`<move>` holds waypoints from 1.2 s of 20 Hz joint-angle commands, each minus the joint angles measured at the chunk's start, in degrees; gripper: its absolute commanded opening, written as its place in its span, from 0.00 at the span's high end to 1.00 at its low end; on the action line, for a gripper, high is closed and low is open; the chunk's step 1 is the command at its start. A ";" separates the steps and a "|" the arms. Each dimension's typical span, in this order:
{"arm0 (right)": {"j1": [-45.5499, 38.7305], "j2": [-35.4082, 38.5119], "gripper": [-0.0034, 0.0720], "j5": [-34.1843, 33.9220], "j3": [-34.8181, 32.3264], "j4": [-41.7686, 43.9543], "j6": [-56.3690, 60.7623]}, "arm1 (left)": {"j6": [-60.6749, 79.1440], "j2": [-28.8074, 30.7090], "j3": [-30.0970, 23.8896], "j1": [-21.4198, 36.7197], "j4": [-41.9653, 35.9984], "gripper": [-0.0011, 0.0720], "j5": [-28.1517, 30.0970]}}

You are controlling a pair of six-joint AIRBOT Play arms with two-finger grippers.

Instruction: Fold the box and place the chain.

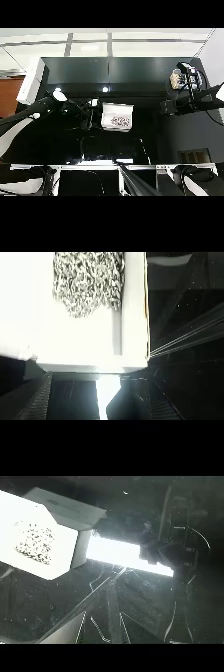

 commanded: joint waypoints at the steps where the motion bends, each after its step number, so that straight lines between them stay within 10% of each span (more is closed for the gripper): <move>1: -0.04 0.02 0.61 -0.42 0.00 0.15 0.13 | 0.17 -0.39 0.37 -1.11 -0.20 0.00 1.31; 17: -0.04 0.02 0.61 -1.18 0.00 -0.02 0.09 | -0.79 -0.37 0.46 -4.46 -1.73 0.01 3.80; 20: -0.04 0.00 0.61 -4.72 0.00 -0.61 -0.39 | -1.49 -0.37 0.46 -5.05 -1.95 0.38 2.12; 22: -0.04 -0.22 0.60 -9.18 0.00 -1.38 -0.31 | -3.17 -0.37 0.46 -5.25 -1.92 0.44 2.54; 23: -0.02 -0.70 0.47 -11.54 0.00 -1.33 -0.31 | -4.07 -0.37 0.46 -5.25 -1.90 0.49 3.02; 24: 0.07 -1.73 0.08 -13.77 0.00 -0.94 -0.31 | -4.48 -0.37 0.46 -5.25 -1.90 0.51 3.45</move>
